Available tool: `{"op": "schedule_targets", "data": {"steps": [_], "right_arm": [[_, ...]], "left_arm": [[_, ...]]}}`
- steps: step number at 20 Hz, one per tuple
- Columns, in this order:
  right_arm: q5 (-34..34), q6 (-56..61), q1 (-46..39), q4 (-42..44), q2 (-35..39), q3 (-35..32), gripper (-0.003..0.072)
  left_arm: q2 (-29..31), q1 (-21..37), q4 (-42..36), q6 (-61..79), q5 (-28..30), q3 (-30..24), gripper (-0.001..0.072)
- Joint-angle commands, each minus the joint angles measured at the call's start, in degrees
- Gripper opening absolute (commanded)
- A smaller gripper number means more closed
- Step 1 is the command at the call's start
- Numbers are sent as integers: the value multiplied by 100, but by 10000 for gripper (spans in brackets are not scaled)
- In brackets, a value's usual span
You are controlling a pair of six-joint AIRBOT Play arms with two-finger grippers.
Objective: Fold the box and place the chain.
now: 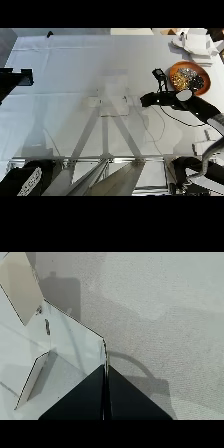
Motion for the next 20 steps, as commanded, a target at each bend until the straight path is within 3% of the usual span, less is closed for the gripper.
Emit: {"op": "schedule_targets", "data": {"steps": [1, 2, 3, 4, 5, 8, 11, 15, 20], "right_arm": [[4, 0, 7, 0, 0, -2, 9], [2, 0, 7, 0, 0, -2, 9], [4, 0, 4, 0, 0, -2, 9], [2, 0, 7, 0, 0, -2, 9], [2, 0, 7, 0, -2, -2, 9], [2, 0, 7, 0, 0, -2, 9], [2, 0, 7, -2, 0, -2, 9], [2, 0, 7, -2, 0, -2, 9], [2, 0, 7, -2, -2, -2, 9]], "left_arm": [[2, -15, -741, -181, -96, 2, 693], [2, -44, -870, -175, -205, 2, 688], [-7, -103, -925, -168, -352, 2, 615], [-35, -201, -922, -151, -527, 2, 593], [-83, -321, -925, -131, -697, 2, 647], [-396, -859, -1045, 297, -1106, 4, 647], [-1104, -1303, -1845, 1141, -1582, 295, 631], [-2503, -1386, -3716, 3327, -2706, 1510, 636], [-3971, -1386, -4618, 4828, -3576, 3202, 634]]}}
